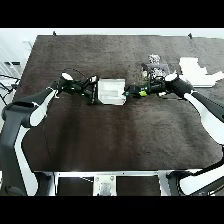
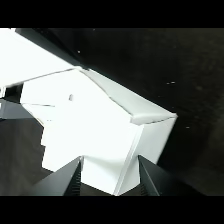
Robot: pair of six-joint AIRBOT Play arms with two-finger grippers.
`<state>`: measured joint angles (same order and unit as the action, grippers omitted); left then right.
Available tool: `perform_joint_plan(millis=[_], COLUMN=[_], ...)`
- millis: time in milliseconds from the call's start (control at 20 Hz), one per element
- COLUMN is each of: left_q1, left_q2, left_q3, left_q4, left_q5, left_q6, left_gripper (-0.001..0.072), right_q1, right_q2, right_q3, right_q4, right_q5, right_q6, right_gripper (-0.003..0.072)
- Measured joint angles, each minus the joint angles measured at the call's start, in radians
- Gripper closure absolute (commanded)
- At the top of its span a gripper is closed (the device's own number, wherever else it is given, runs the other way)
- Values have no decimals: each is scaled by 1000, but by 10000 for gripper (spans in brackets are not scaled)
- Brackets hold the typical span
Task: Fold the box and place the chain.
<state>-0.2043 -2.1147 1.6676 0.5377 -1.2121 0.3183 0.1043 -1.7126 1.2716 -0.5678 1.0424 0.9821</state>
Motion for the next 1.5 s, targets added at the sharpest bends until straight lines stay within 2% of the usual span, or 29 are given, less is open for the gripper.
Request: perform_joint_plan(millis=[700,1050,1500], left_q1=[0,0,1], left_q2=[0,0,0], left_q3=[0,0,0], left_q4=[0,0,0], left_q5=[0,0,0], left_q6=[0,-1,-1], left_gripper=[287,287,287], right_q1=[85,140,222], right_q2=[-1,-18,-63], right_q3=[91,115,212], right_q4=[-240,-343,-610], right_q5=[-30,-81,-60], right_q6=[265,380,627], right_gripper=[254,253,255])
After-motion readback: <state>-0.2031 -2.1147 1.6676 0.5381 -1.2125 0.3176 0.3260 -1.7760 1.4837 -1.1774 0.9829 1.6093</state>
